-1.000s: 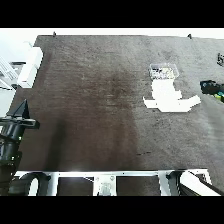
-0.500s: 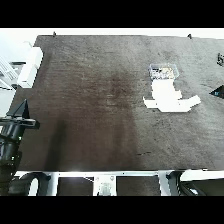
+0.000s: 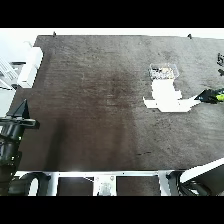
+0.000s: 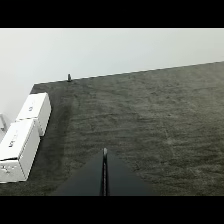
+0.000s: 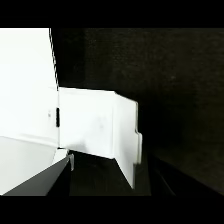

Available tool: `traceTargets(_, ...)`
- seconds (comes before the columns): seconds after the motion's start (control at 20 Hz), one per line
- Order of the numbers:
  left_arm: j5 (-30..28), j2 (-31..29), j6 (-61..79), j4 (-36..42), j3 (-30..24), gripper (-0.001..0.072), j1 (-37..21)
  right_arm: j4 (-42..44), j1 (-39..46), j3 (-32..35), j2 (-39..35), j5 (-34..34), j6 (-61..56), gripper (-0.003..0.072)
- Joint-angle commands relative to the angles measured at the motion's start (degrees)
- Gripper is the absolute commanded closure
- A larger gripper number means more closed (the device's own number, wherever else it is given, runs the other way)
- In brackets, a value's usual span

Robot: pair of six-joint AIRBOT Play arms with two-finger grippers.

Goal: Fold the box and place the chain.

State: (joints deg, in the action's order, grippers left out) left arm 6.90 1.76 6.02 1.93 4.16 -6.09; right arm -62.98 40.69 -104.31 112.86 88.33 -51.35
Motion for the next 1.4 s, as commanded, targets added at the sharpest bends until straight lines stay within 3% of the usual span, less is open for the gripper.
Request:
traceTargets(0.0, 0.0, 0.0, 0.0, 0.0, 0.0, 0.0689, 0.0, 1.0, -0.9, -0.6, 2.5, 0.4, 1.0, 0.0139)
traceTargets(0.5, 0.0, 0.0, 0.0, 0.0, 0.0, 0.0689, 0.0, 8.2, -0.9, -0.6, 6.8, 4.3, 2.1, 0.0144)
traceTargets(0.6, 0.0, 0.0, 0.0, 0.0, 0.0, 0.0689, 0.0, 8.6, -0.9, -0.5, 7.5, 5.5, 2.1, 0.0211)
traceTargets(0.65, 0.0, 0.0, 0.0, 0.0, 0.0, 0.0689, 0.0, 9.0, -0.9, -0.5, 7.9, 6.3, 2.1, 0.0283)
traceTargets(0.8, 0.0, 0.0, 0.0, 0.0, 0.0, 0.0689, 0.0, 13.3, -0.8, -0.4, 8.3, 7.8, 4.0, 0.067)
traceTargets(0.9, 0.0, 0.0, 0.0, 0.0, 0.0, 0.0689, 0.0, 17.4, -0.8, 0.8, 7.1, 9.4, 4.0, 0.0672)
traceTargets(1.0, 0.0, 0.0, 0.0, 0.0, 0.0, 0.0689, 0.0, 19.9, -0.9, 5.6, 4.0, 9.0, 4.0, 0.0673)
traceTargets(1.2, 0.0, 0.0, 0.0, 0.0, 0.0, 0.0689, 0.0, 30.8, -3.0, 22.3, -5.9, 3.1, 7.7, 0.0673)
traceTargets(1.35, 0.0, 0.0, 0.0, 0.0, 0.0, 0.0689, 0.0, 33.6, -8.9, 31.8, -12.5, -5.6, 8.3, 0.0674)
